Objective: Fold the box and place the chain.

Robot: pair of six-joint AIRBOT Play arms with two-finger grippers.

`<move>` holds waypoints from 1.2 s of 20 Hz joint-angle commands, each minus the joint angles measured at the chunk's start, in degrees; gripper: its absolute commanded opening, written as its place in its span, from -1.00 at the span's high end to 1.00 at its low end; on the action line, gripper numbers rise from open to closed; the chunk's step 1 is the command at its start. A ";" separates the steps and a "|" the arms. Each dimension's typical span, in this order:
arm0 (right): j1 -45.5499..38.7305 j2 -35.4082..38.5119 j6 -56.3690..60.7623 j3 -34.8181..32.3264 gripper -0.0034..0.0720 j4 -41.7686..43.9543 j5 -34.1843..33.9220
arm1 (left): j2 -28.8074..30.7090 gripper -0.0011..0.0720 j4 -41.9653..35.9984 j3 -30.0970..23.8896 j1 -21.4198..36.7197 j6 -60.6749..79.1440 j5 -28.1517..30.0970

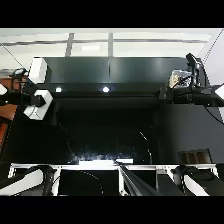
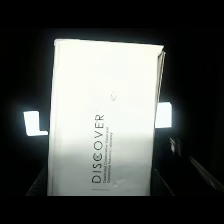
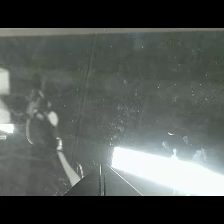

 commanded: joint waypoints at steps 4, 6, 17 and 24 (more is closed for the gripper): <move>0.07 0.04 0.04 0.07 0.82 0.26 -0.02 | -12.74 -0.14 1.66 13.90 3.08 -2.32 5.60; 0.09 0.04 0.13 0.07 0.82 0.26 0.52 | -16.11 -0.14 1.46 17.88 3.10 -2.86 5.68; 0.02 0.04 1.31 0.07 0.82 0.15 0.04 | -11.93 -0.96 0.98 28.65 2.80 -5.11 -8.55; 0.17 1.62 4.20 0.07 0.79 -14.36 -1.27 | -0.33 0.88 -16.04 28.70 -9.40 -6.12 -21.16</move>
